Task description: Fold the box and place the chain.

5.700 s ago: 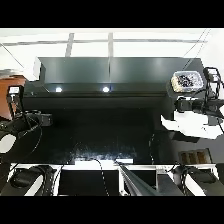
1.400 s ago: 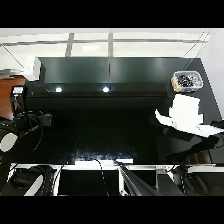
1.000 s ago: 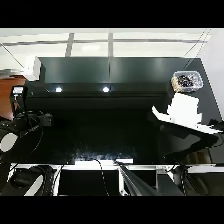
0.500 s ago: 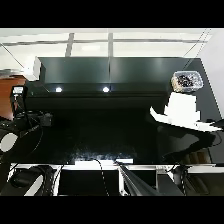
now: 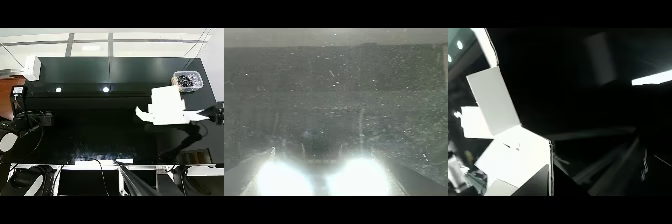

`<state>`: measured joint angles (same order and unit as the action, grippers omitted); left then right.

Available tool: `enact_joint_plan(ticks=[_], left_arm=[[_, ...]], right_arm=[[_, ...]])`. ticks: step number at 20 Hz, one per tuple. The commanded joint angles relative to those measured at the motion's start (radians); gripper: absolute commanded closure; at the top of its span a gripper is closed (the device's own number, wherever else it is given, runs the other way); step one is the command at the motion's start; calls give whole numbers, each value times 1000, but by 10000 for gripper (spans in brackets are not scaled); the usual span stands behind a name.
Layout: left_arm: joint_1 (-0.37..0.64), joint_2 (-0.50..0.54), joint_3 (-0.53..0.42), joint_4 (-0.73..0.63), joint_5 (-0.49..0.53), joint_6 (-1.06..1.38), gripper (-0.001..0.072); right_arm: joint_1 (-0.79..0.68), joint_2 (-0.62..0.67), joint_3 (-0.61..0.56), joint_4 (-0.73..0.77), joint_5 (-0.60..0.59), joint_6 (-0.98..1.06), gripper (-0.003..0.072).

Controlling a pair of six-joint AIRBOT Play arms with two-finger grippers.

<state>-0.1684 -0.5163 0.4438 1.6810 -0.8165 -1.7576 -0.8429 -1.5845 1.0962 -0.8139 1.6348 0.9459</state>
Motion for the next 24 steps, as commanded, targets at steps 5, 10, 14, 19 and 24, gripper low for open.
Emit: enact_joint_plan(ticks=[5, 10, 14, 19, 24], left_arm=[[0, -2, 0, -140, 0, 0, 1], [0, -7, 0, -241, 11, 1, 1], [0, -53, 0, -377, 13, 63, 1], [0, -139, 1, -494, 57, 116, 1], [16, -307, 18, -748, -100, 361, -1]], right_arm=[[400, 270, -132, 43, -302, 138, 663], [693, 547, -326, 43, -496, 217, 663], [966, 735, -549, 47, -721, 282, 663], [1279, 765, -719, 31, -1020, 277, 663], [1381, 765, -738, 39, -1057, 278, 663]])
